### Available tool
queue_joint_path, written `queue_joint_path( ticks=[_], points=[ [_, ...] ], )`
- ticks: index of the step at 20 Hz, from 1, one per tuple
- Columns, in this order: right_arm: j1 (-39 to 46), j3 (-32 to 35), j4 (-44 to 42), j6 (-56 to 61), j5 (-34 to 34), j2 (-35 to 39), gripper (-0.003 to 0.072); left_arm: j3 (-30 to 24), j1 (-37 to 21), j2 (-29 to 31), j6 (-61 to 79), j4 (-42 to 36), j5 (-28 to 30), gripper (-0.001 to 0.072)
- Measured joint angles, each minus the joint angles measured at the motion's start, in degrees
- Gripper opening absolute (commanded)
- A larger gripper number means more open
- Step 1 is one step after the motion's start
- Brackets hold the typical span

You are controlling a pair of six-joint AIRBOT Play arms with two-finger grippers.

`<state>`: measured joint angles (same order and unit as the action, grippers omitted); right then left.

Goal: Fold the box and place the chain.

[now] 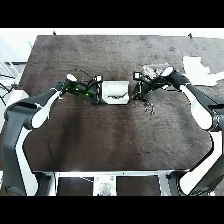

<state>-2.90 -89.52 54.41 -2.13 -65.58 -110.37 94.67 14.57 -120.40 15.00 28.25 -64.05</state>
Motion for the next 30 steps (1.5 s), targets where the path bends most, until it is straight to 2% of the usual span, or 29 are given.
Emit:
queue_joint_path(
  ticks=[2,5,6,11,18,24,30],
  points=[
    [-0.28,-0.02,-0.07,-0.13,0.35,-0.5,0.0391,0.0,0.0,0.0,0.0,-0.02,0.0,0.0388],
    [-0.61,-0.07,-0.35,-0.17,0.52,-1.03,0.0046,0.0,0.0,0.0,0.0,-0.02,0.0,0.0388],
    [-0.7,-0.13,0.0,0.04,0.5,-1.07,0.0016,0.0,0.0,0.0,0.0,0.0,0.0,0.0388],
    [-0.87,-2.19,2.34,3.19,-3.34,1.36,0.0016,0.0,0.0,0.0,0.0,-0.02,0.0,0.0388],
    [-1.66,-3.69,-0.87,7.1,-7.37,15.41,0.0016,0.0,0.0,0.0,0.0,0.0,0.02,0.0388],
    [-5.2,-3.91,-1.77,10.51,-5.88,25.77,0.0015,0.0,0.0,0.0,0.0,-0.02,0.0,0.0388],
    [-10.29,-4.26,-1.77,14.14,-2.25,30.18,0.0015,0.0,0.0,0.0,0.0,0.0,0.0,0.0388]
  ],
)
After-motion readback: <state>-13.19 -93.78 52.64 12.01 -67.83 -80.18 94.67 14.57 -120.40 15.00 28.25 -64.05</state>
